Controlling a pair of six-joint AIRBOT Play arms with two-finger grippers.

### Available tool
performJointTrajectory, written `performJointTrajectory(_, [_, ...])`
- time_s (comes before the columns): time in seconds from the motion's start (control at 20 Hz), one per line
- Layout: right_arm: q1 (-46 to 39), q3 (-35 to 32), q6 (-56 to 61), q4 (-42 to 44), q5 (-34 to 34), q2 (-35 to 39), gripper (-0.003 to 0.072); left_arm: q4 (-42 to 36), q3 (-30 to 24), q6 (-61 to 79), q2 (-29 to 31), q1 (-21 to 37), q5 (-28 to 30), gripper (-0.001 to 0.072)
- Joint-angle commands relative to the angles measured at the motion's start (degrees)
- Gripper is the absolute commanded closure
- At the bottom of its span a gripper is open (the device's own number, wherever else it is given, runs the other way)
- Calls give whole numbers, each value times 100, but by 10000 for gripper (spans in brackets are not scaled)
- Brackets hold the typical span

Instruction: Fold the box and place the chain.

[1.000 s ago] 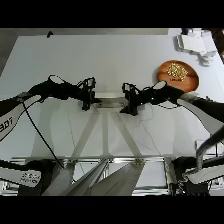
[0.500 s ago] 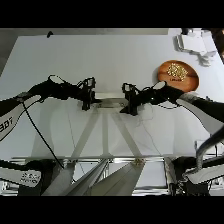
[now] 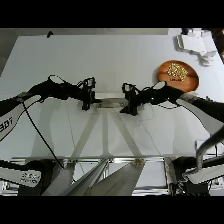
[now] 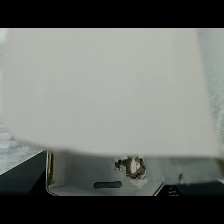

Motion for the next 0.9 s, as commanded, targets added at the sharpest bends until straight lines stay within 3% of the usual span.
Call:
performJointTrajectory(0.0, [7, 4, 2, 2, 2, -2, 330, -2, 0, 0, 0, -4, -20, 702])
performJointTrajectory(0.1, [7, 7, 2, 2, 2, -2, 330, -7, 0, 2, 0, -4, 9, 669])
performJointTrajectory(0.25, [7, 4, 2, 2, 2, -2, 330, -2, 0, -2, 63, 42, 2, 465])
performJointTrajectory(0.3, [7, 7, 2, 2, 4, -2, 330, 2, 2, -15, 131, 79, 0, 464])
performJointTrajectory(0.45, [7, 7, 2, 2, 2, -2, 330, 160, 0, -20, 468, 372, -92, 464])
performJointTrajectory(0.55, [7, 7, 2, 2, 15, -2, 330, 708, 0, -24, 761, 662, -350, 466])
performJointTrajectory(0.65, [7, 7, 2, 2, 17, -2, 330, 1322, 0, -240, 1043, 946, -680, 535])
performJointTrajectory(0.7, [7, 7, 2, 2, 24, -2, 330, 1521, 0, -490, 1152, 1058, -863, 597])
performJointTrajectory(0.75, [7, 4, 2, 0, 22, -2, 330, 1613, 0, -730, 1213, 1132, -1115, 706])
performJointTrajectory(0.85, [7, 4, 2, 2, 24, -2, 330, 1569, -9, -922, 1220, 1106, -1685, 701])
